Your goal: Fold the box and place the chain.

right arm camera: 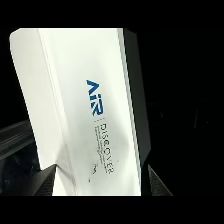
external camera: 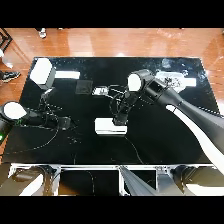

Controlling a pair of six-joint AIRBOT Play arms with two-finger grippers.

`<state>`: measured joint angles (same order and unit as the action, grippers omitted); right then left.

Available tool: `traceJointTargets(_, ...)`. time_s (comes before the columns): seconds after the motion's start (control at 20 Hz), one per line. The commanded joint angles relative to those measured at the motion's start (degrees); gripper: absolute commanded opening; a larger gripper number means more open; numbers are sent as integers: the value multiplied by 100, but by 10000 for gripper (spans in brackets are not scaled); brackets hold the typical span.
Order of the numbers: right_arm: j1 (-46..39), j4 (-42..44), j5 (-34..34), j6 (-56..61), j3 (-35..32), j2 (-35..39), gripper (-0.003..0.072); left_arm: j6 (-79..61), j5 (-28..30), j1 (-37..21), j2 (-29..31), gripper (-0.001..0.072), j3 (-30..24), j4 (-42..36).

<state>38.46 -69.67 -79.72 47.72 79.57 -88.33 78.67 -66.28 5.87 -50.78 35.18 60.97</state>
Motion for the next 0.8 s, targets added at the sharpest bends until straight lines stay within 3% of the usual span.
traceJointTargets(0.0, 28, -90, 46, 9, -2, -2, 583, 0, 2, -7, -4, 616, -2, 0)
traceJointTargets(0.1, 28, -87, 46, 28, -2, -2, 564, 0, 2, -7, -4, 616, -2, 0)
traceJointTargets(0.15, 28, -87, 44, 28, -2, -2, 447, 0, 2, -7, -4, 616, -2, 0)
traceJointTargets(0.3, 44, -87, 39, 28, -2, -2, 337, 0, 2, -7, -4, 616, -2, 0)
traceJointTargets(0.6, 155, -92, 57, 28, -2, -2, 334, 0, 0, -7, -4, 616, -2, 0)
traceJointTargets(0.65, 155, -94, 52, 28, -2, -2, 268, 0, 0, -7, -4, 616, -2, 0)
traceJointTargets(0.75, 155, -92, 50, 31, -2, -2, 240, -2, -2, -7, -4, 616, -2, 0)
